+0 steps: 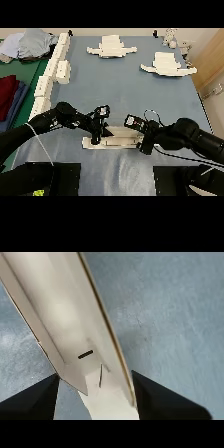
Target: Fold the box.
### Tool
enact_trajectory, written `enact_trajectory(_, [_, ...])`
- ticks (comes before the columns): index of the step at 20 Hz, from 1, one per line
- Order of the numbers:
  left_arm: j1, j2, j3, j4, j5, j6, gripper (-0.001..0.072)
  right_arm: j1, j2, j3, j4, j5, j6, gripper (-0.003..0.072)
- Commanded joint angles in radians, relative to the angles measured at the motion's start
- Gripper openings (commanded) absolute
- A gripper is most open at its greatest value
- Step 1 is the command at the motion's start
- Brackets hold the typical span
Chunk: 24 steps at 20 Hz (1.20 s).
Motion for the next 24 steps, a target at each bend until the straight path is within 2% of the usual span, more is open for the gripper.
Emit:
enact_trajectory(1, [0.0,-0.001,0.0,0.0,0.0,0.0,0.0013,-0.237,-0.002,-0.042,0.455,0.027,-0.664,0.072])
enact_trajectory(4, [0.0,-0.001,0.0,0.0,0.0,0.0,0.0013,-0.311,-0.039,-0.08,0.597,0.024,-0.812,0.072])
enact_trajectory(7, [0.0,-0.001,0.0,0.0,0.0,0.0,0.0013,-0.31,-0.069,-0.098,0.631,0.027,-0.883,0.072])
enact_trajectory(12, [0.0,-0.001,0.0,0.0,0.0,0.0,0.0013,-0.31,-0.127,-0.111,0.613,0.038,-0.895,0.072])
enact_trajectory(16, [0.0,-0.001,0.0,0.0,0.0,0.0,0.0013,-0.31,-0.076,-0.108,0.545,0.042,-0.893,0.072])
enact_trajectory(19, [0.0,0.0,0.0,0.0,-0.001,0.0,0.0013,-0.31,-0.08,-0.112,0.554,0.038,-0.846,0.072])
enact_trajectory(24, [0.0,-0.001,0.0,0.0,0.0,0.0,0.0013,-0.295,-0.116,-0.117,0.593,0.059,-0.906,0.072])
